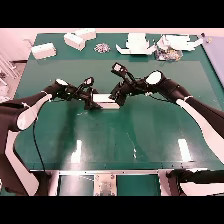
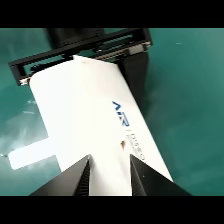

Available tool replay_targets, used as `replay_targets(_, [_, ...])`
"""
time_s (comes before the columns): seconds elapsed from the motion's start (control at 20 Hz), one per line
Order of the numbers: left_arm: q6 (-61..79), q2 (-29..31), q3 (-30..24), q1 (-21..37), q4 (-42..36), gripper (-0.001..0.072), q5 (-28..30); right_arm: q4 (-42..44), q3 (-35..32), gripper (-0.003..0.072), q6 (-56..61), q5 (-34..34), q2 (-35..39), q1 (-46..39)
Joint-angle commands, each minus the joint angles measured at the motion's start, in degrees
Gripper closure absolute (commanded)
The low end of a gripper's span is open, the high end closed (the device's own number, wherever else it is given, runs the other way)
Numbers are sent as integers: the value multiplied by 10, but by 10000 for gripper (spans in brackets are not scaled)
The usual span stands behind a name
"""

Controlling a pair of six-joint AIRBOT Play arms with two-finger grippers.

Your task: Fold the box and place the chain.

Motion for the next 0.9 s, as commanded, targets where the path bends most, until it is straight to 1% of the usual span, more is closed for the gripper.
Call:
replay_targets(0.0, [0,0,0,0,0,79,0,30,1,374,-32,24,0,0])
replay_targets(0.3, [0,0,0,0,0,79,0,34,1,364,-69,12,-3,0])
replay_targets(0.35, [0,0,0,0,0,79,0,34,2,337,-78,6,-3,0])
replay_targets(0.5, [0,0,0,0,0,80,0,34,2,337,-83,-22,-3,0])
replay_targets(0.65, [0,0,0,0,0,79,0,32,3,334,-107,-22,-7,0])
replay_targets(0.7, [0,0,0,0,0,80,0,33,3,310,-108,-22,-10,0])
replay_targets(0.75, [0,0,0,0,0,79,0,33,3,309,-108,-19,-14,0])
replay_targets(0.85, [0,0,0,0,0,79,0,33,3,284,-108,-3,-20,0])
